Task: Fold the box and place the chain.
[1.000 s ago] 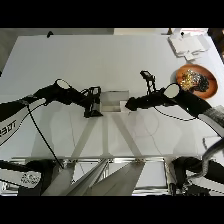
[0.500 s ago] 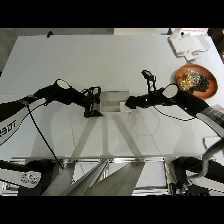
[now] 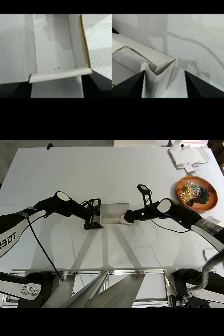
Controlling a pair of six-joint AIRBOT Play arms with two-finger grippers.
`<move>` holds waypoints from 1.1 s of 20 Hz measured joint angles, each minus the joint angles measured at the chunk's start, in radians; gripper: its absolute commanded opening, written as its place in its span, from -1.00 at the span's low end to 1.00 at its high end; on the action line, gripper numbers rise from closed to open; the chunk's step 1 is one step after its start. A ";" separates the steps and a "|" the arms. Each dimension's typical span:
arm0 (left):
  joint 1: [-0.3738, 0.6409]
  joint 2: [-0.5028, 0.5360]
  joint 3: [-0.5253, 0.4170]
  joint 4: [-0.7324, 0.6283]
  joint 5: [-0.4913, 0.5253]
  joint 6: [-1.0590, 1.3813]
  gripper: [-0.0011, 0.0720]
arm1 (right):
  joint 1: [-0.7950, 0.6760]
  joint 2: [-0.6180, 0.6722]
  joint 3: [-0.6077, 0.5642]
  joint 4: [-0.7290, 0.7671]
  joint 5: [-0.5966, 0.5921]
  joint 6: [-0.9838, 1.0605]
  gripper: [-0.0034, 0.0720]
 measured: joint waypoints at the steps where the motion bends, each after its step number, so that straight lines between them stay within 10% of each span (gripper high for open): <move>1: 0.000 0.000 0.000 0.000 0.000 0.000 -0.93 | 0.001 -0.001 0.000 -0.001 0.000 0.005 0.50; 22: 0.000 0.000 0.000 0.000 0.000 0.000 -0.93 | 0.220 -0.027 0.142 -0.636 0.117 0.728 0.30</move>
